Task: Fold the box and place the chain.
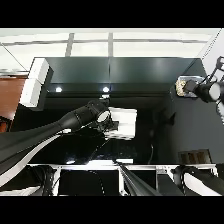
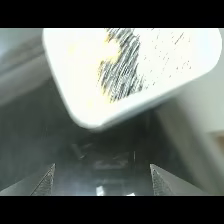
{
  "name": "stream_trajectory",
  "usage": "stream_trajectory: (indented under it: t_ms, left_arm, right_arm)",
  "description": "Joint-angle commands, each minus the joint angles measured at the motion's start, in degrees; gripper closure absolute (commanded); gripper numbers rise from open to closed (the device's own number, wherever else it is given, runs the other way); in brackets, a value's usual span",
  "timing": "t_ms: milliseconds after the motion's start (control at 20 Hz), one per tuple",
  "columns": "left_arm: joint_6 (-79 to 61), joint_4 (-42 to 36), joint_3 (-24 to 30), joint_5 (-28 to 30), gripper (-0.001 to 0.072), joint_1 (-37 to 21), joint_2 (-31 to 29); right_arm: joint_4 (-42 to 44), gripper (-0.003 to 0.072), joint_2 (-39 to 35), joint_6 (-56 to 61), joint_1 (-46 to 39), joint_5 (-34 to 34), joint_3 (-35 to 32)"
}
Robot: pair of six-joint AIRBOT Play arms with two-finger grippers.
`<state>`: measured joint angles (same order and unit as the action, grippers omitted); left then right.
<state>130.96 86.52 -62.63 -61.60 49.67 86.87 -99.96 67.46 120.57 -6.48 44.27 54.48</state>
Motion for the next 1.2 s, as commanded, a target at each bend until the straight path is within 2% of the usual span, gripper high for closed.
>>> stream_trajectory:
  t_ms: [0, 150, 200, 250, 400, 750, 1150]
  left_arm:
    - [0.02, 0.00, 0.02, 0.02, 0.0682, -0.04, 0.04]
    - [0.02, -0.02, 0.02, -0.09, 0.0681, -0.02, 0.04]
    - [0.02, -0.02, 0.02, -0.22, 0.0682, -0.02, 0.04]
    - [0.02, -0.02, 0.02, -0.20, 0.0682, -0.02, 0.04]
    - [0.02, -0.02, 0.02, -0.20, 0.0682, -0.02, 0.04]
    - [0.02, -0.24, 0.02, -0.20, 0.0681, -0.02, 0.04]
    - [0.02, -0.22, 0.02, -0.17, 0.0682, -0.02, 0.04]
  right_arm:
    - [10.47, -0.0034, 15.41, -7.37, -10.08, 6.45, 15.23]
    - [10.38, -0.0034, 28.04, -6.88, -11.93, 18.78, 32.35]
    - [10.16, 0.0032, 31.04, -6.43, -12.31, 21.40, 36.50]
    - [9.94, 0.0065, 33.79, -4.79, -12.79, 23.63, 40.17]
    - [10.08, 0.0069, 39.15, -1.01, -13.90, 26.36, 46.64]
    - [9.53, 0.0073, 43.19, -0.15, -14.23, 23.41, 48.35]
    - [10.05, 0.0086, 45.31, -0.35, -14.23, 24.52, 48.33]
